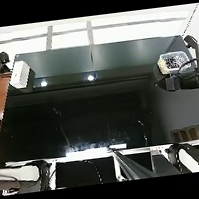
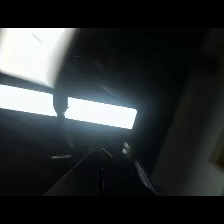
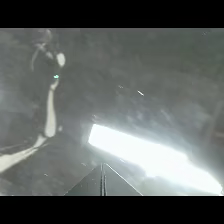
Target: Fold the box and place the chain.
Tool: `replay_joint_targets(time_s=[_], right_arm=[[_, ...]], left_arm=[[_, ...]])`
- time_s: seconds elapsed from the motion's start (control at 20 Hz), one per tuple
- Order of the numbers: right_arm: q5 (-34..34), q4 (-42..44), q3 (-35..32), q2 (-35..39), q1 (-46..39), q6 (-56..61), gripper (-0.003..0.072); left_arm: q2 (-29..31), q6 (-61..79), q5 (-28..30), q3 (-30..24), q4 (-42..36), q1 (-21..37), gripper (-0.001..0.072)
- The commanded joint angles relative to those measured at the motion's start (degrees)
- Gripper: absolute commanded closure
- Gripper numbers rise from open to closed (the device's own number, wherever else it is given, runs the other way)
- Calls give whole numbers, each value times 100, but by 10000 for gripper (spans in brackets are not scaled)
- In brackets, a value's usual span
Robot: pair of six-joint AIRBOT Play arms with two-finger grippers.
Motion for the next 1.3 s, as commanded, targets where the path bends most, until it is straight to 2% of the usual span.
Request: replay_joint_targets(time_s=[0.0,0.1,0.2,0.25,0.35,0.55,1.25], right_arm=[[-782,-455,-61,243,-13,24,671],[-1847,-509,-339,402,-13,-13,671],[-2485,-691,-494,398,-13,-11,670],[-2715,-769,-553,398,-13,-11,671],[-2765,-852,-612,398,-13,-11,670],[-2640,-802,-608,400,-13,-13,670],[-2640,-802,-608,400,-13,-13,670]], left_arm=[[1836,374,1694,-2210,-649,-807,681],[2997,682,3115,-3764,-667,-1480,681],[3939,970,4301,-5062,-649,-2009,681],[4308,981,4721,-5554,-647,-2181,681],[4791,977,5064,-6157,-815,-2310,681],[4996,979,4677,-6380,-911,-2317,681],[4986,979,4708,-6380,-907,-2312,681]])
